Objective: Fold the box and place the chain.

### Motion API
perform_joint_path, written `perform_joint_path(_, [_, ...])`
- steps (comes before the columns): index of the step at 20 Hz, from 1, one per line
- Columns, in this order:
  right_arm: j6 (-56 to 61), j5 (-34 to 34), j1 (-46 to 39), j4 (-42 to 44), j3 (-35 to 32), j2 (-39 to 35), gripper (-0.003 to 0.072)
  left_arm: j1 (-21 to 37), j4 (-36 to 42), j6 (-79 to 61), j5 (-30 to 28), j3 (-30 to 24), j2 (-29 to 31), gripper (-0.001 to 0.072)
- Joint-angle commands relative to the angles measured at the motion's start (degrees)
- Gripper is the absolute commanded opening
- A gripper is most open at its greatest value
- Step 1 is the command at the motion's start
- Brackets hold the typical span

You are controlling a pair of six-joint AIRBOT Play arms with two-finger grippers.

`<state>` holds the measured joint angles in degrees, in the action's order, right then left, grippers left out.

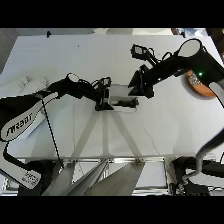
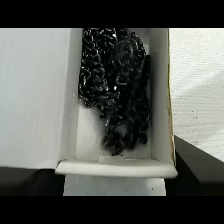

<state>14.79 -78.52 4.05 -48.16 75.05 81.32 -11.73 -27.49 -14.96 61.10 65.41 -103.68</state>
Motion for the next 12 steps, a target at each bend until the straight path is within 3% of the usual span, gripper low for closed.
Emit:
perform_joint_path(1, [0.17,0.35,-1.22,-9.49,0.07,-0.07,0.0321,0.02,0.0,-0.02,-0.02,0.0,0.02,0.0279])
perform_joint_path(7, [-0.76,-0.9,-11.72,-9.97,-0.83,0.0,0.0319,0.02,0.0,-0.02,-0.02,0.0,0.02,0.0279])
perform_joint_path(10, [-4.74,2.73,-14.56,-10.03,-6.51,0.13,0.0322,0.02,-0.02,-0.02,-0.02,0.0,0.02,0.0279])
perform_joint_path(12, [-8.85,5.4,-14.19,-9.03,-11.32,0.13,0.0376,0.02,0.0,-0.02,-0.02,0.0,0.02,0.0279])
